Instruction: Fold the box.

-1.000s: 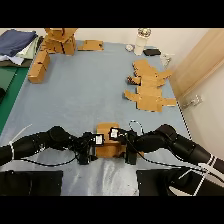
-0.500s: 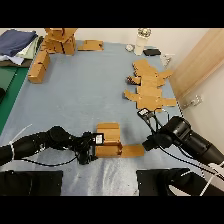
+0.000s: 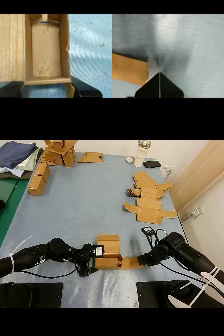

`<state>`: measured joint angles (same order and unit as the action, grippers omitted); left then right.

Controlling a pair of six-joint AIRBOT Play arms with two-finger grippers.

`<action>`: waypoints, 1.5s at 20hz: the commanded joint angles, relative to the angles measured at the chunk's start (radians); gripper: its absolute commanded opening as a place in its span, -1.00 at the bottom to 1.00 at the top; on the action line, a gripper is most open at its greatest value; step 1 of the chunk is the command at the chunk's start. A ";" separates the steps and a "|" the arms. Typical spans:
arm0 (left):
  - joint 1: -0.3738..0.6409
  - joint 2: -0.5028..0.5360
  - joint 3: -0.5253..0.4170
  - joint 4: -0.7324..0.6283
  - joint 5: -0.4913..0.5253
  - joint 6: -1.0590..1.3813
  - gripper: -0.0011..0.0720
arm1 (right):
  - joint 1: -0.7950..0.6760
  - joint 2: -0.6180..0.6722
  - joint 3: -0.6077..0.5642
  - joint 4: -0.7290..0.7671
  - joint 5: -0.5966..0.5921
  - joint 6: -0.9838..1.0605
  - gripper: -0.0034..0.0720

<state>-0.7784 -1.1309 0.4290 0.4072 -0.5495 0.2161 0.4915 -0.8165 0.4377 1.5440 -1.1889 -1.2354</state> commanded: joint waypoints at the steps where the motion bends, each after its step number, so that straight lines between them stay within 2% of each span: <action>1: 0.000 0.000 0.000 0.000 0.000 0.000 0.30 | -0.003 -0.003 -0.015 0.142 0.076 -0.039 -0.90; 6: 0.000 0.000 0.000 0.000 0.000 0.000 0.30 | -0.003 0.010 -0.015 0.147 0.079 -0.040 -0.90; 14: 0.000 0.000 0.000 0.000 0.000 0.000 0.30 | -0.003 0.183 -0.015 0.212 0.080 -0.039 -0.90; 19: 0.000 0.000 0.000 0.000 0.000 0.000 0.30 | -0.003 0.184 -0.016 0.217 0.082 -0.040 -0.90; 24: 0.000 0.000 0.000 0.000 0.000 0.000 0.30 | -0.003 0.094 -0.018 0.244 0.114 -0.042 -0.90; 30: 0.000 0.000 0.000 0.000 0.000 0.000 0.30 | -0.003 -0.048 -0.016 0.467 0.218 -0.185 -0.90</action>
<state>-0.7784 -1.1309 0.4290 0.4076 -0.5499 0.2165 0.4885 -0.8135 0.4179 1.8919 -1.0225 -1.3468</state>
